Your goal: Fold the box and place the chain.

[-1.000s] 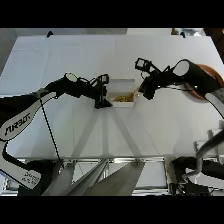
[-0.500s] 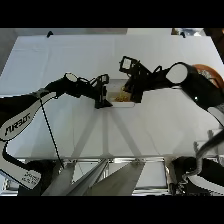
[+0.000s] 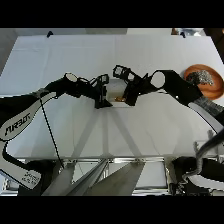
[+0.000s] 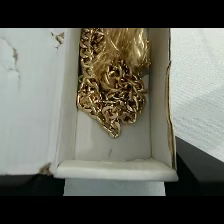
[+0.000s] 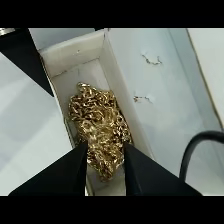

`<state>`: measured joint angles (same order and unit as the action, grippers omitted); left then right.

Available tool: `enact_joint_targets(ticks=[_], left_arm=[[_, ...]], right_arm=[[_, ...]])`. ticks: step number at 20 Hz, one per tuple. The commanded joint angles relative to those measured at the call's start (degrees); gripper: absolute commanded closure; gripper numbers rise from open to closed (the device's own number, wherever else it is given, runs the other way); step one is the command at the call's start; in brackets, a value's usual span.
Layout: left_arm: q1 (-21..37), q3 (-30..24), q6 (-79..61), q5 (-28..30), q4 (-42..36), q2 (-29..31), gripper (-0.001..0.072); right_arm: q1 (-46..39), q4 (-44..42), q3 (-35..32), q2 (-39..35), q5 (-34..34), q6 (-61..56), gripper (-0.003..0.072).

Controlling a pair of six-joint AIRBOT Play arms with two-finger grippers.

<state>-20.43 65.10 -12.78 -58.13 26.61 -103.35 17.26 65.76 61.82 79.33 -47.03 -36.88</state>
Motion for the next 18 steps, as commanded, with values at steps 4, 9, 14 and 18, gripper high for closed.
enact_joint_targets(ticks=[4, 9, 14, 18], left_arm=[[-0.02, 0.02, -0.02, 0.02, 0.00, -0.02, 0.0451], [-0.02, 0.02, 0.00, 0.02, 0.00, -0.02, 0.0451], [-0.02, 0.02, -0.02, 0.00, 0.00, -0.02, 0.0451], [-0.02, 0.02, -0.02, 0.02, 0.00, -0.02, 0.0451]], right_arm=[[-11.23, -2.12, 0.07, -7.98, -2.69, 6.93, 0.0335], [-21.68, -3.21, 0.07, -3.10, -5.40, 18.78, 0.0333], [-19.80, -6.01, 0.07, 7.34, -4.35, 25.44, 0.0273], [-15.91, -7.61, 0.07, 11.89, 0.09, 29.14, 0.0253]])
